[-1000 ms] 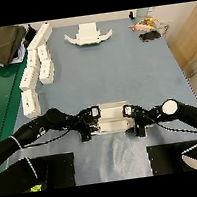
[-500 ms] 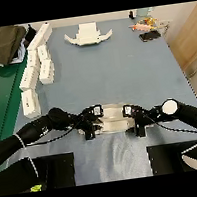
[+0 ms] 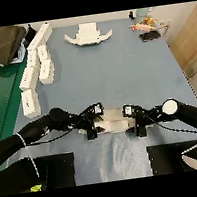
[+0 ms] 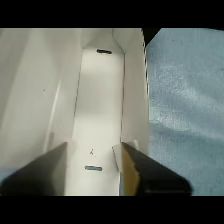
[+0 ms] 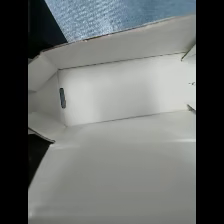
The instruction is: Fold the box.
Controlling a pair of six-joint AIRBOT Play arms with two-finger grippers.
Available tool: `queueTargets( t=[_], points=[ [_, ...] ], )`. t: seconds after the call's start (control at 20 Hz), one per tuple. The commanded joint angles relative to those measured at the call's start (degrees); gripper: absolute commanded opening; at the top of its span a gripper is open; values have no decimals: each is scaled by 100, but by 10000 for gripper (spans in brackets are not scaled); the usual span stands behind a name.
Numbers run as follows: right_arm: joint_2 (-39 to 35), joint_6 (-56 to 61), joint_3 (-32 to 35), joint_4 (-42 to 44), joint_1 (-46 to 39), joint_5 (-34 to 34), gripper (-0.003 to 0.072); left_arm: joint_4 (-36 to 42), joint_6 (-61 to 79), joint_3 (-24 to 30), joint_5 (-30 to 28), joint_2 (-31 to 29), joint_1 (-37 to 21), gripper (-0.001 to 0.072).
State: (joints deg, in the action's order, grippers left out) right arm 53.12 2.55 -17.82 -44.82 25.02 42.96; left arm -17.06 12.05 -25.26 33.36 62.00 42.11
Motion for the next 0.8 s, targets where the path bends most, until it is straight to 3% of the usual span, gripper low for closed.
queueTargets(
  t=[0.0, 0.2, 0.35, 0.5, 0.6, 0.75],
  points=[
    [2, -2, -2, 4, 7, -2, 511, -144, -352, -4, 7, -50, 0, 33],
    [2, -2, -2, 4, 7, -2, 511, -1458, -2347, -4, 76, -544, -57, 15],
    [2, 0, -2, 4, 7, -2, 512, -2656, -4463, -4, 632, -1307, -308, 14],
    [2, -2, -2, 4, 7, -2, 511, -3213, -6087, -4, 1373, -2319, -761, 15],
    [2, -2, -2, 4, 7, -2, 512, -3641, -7552, -4, 1572, -2986, -1143, 14],
    [2, -2, -2, 4, 7, -2, 512, -4470, -9812, 7, 1998, -3436, -1860, 15]
  ],
)
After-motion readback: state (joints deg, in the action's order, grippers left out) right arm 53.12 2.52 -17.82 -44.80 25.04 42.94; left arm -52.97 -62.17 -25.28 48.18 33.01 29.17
